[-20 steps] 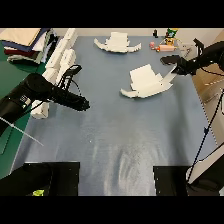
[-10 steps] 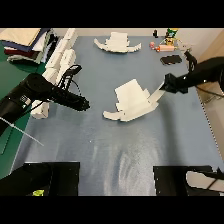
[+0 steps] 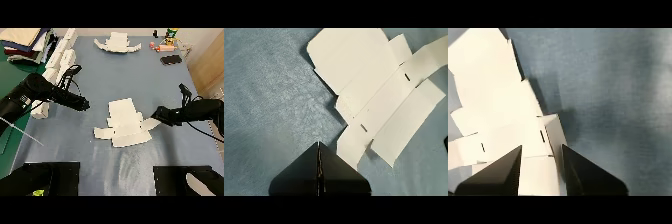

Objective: Fold the box.

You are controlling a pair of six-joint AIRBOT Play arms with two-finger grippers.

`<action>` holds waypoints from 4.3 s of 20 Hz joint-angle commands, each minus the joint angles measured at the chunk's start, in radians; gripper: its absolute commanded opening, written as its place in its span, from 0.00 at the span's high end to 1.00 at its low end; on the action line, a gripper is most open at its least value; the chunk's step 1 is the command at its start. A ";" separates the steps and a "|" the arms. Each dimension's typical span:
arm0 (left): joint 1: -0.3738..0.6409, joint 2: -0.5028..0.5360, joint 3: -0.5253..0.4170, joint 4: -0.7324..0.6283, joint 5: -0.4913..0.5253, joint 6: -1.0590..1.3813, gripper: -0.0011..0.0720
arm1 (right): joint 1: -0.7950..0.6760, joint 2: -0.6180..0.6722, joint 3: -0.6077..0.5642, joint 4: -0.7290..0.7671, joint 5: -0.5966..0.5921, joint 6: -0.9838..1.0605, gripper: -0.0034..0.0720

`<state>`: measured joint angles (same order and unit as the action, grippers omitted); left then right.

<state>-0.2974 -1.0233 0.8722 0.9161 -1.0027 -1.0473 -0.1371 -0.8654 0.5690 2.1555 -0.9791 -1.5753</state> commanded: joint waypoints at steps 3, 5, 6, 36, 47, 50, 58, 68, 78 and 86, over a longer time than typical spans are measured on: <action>0.000 0.001 0.000 0.000 0.000 0.000 0.97 | -0.009 -0.002 0.000 -0.131 -0.078 0.027 0.44; -0.001 0.001 0.000 0.000 0.000 0.000 0.97 | -0.037 -0.027 0.057 -0.192 -0.109 0.026 0.45; 0.000 0.001 0.000 0.000 0.000 0.000 0.97 | -0.053 -0.047 0.093 -0.216 -0.131 0.019 0.45; 0.128 0.000 0.018 -0.111 -0.049 0.002 0.97 | 0.060 -0.261 0.008 0.330 -0.159 -0.547 0.96; 0.266 -0.240 0.018 -0.256 -0.216 0.159 0.32 | 0.133 -0.049 -0.198 0.328 0.020 -0.593 0.96; 0.265 -0.337 0.024 -0.370 -0.237 0.263 0.46 | 0.133 -0.048 -0.197 0.329 0.011 -0.599 0.96; 0.175 -0.624 0.191 -0.423 -0.361 0.352 0.49 | 0.133 -0.048 -0.197 0.329 -0.024 -0.617 0.96; 0.057 -0.752 0.296 -0.418 -0.547 0.401 0.49 | 0.133 -0.048 -0.197 0.329 -0.025 -0.616 0.95; 0.055 -0.751 0.298 -0.423 -0.542 0.509 0.97 | 0.133 -0.048 -0.195 0.315 -0.022 -0.617 0.95; 0.033 -0.657 0.315 -0.474 -0.487 0.772 0.98 | 0.132 -0.048 -0.041 -0.092 0.175 -0.317 0.65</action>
<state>-0.2520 -1.7306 1.1835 0.4576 -1.5272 -0.4000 -0.0048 -0.9138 0.4675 2.2749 -0.9028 -2.0815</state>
